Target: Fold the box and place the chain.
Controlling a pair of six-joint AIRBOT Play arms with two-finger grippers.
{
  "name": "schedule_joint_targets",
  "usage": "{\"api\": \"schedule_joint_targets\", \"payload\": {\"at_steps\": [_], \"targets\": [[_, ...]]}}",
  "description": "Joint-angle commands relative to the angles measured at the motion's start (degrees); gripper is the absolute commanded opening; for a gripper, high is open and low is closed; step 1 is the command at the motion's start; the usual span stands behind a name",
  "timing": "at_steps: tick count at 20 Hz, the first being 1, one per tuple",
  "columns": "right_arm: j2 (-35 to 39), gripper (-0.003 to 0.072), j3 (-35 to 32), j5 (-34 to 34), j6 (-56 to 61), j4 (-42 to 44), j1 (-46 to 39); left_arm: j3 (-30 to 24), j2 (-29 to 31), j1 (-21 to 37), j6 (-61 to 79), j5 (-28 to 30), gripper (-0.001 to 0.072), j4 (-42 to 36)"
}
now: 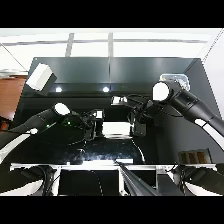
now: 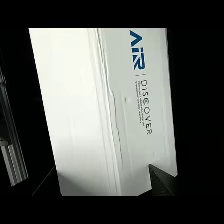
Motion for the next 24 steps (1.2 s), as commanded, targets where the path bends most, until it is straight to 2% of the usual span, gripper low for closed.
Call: {"api": "schedule_joint_targets", "payload": {"at_steps": [1, 15, 20, 24], "targets": [[0.0, 0.069, 0.0, -0.4, 0.0, 0.0, 0.0, 0.0, 0.0, 0.0, 0.0, 0.0, 0.0492, 0.0], [-0.9, 0.0689, 0.0, -3.2, 0.0, -2.2, 0.0, 0.0, 0.0, 0.0, 0.0, 0.0, 0.0492, 0.0], [-0.8, 0.0689, 4.7, 3.2, 2.4, 3.1, 0.0, 0.0, 0.0, 0.0, 0.0, 0.0, 0.0492, 0.0], [-0.9, 0.0689, 6.3, 3.2, 3.3, 2.5, -0.1, 0.0, 0.0, 0.0, 0.0, 0.0, 0.0492, 0.0]]}}
